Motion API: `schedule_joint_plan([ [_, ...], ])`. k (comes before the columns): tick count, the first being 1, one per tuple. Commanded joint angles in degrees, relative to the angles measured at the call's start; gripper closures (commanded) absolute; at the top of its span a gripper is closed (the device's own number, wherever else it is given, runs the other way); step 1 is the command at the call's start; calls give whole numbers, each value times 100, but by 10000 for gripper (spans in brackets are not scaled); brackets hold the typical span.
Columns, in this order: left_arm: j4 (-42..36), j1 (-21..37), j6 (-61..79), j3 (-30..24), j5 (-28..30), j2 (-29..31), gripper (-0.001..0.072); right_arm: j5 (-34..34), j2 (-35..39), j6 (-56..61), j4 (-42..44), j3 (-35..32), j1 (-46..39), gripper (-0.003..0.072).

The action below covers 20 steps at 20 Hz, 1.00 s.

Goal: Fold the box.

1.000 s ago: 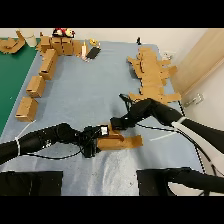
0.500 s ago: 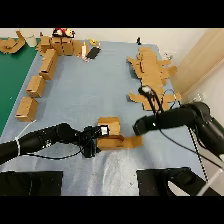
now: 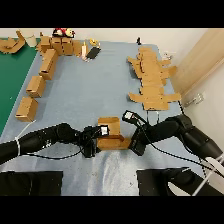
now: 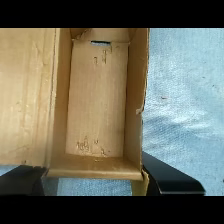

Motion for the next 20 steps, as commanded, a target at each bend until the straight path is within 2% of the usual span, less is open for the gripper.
schedule_joint_plan([
  [1, 2, 2, 2, 2, 0, 0, 261, 319, -501, -737, 210, -50, 31, 238],
  [6, 2, 2, 2, 2, 0, 0, 261, 1261, -706, -1226, 236, -52, 31, 239],
  [9, 2, 2, 2, 2, 0, -2, 261, 1333, -793, -1591, 260, -50, 101, 354],
  [11, 2, 2, 2, 2, 0, 0, 261, 1290, -793, -1591, 275, -52, 310, 378],
  [12, 2, 2, 2, 2, 2, 0, 261, 1281, -793, -1593, 267, -52, 424, 477],
  [14, 2, 2, 2, 2, 0, 0, 261, 1290, -793, -1744, 243, -52, 581, 496],
  [15, 2, 2, 2, 2, 0, 0, 261, 1309, -796, -1860, 240, -52, 616, 530],
  [20, 2, 2, 2, 2, 0, 0, 261, 1591, -907, -2192, 234, -52, 828, 549],
])
